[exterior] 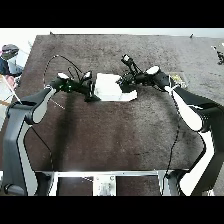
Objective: Fold the box and place the chain.
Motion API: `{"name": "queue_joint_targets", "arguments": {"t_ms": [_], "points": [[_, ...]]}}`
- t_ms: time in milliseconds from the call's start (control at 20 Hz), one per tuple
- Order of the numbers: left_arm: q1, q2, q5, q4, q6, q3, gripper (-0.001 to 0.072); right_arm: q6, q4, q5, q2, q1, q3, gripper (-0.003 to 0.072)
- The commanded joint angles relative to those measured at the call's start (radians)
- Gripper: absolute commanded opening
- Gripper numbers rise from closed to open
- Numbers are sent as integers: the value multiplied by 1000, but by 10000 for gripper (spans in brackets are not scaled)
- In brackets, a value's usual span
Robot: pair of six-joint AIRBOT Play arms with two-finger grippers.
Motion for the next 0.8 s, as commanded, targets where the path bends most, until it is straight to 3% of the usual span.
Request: {"name": "queue_joint_targets", "arguments": {"t_ms": [0,300,400,550,600,650,750], "points": [[0,-1,0,1,1,0,455,0,-8,-3,-2,0,0,9],[0,-1,0,1,1,0,455,1,-9,31,119,-7,0,9],[0,-1,0,1,1,0,455,2,-48,129,182,-24,0,9],[0,-1,0,1,1,0,455,5,-245,302,236,-42,0,10],[0,-1,0,0,1,0,455,5,-309,331,234,-41,-1,187],[0,-1,0,0,1,0,455,4,-361,338,222,-40,-3,632],[0,-1,1,0,1,0,455,-1,-414,336,184,-34,-3,659]]}}
